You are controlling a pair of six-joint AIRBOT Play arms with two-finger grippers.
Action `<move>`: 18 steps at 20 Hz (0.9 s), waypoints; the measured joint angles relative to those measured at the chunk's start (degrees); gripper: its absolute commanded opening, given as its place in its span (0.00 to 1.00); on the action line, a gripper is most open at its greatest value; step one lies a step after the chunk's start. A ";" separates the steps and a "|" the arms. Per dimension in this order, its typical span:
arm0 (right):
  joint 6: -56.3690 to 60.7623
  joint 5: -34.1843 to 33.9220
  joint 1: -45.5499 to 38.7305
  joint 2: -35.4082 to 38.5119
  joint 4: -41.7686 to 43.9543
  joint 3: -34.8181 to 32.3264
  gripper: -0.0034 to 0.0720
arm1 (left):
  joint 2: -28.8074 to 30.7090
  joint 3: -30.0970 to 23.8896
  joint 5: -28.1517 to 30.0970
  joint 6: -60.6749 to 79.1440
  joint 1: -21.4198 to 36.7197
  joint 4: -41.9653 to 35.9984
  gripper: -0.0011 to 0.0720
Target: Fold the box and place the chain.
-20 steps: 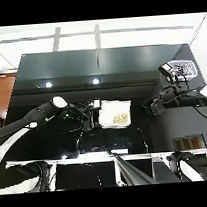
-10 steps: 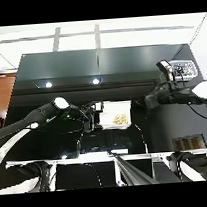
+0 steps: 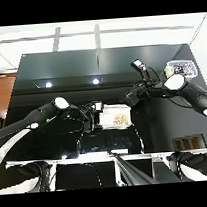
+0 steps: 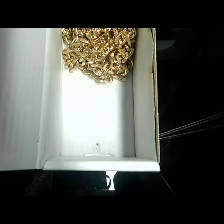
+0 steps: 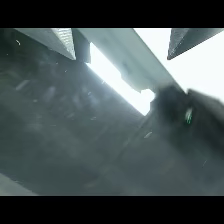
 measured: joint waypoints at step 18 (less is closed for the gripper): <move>-27.12 10.14 6.64 3.65 -3.61 -5.95 0.90 | 0.00 0.00 -0.04 -0.02 -0.07 0.20 0.56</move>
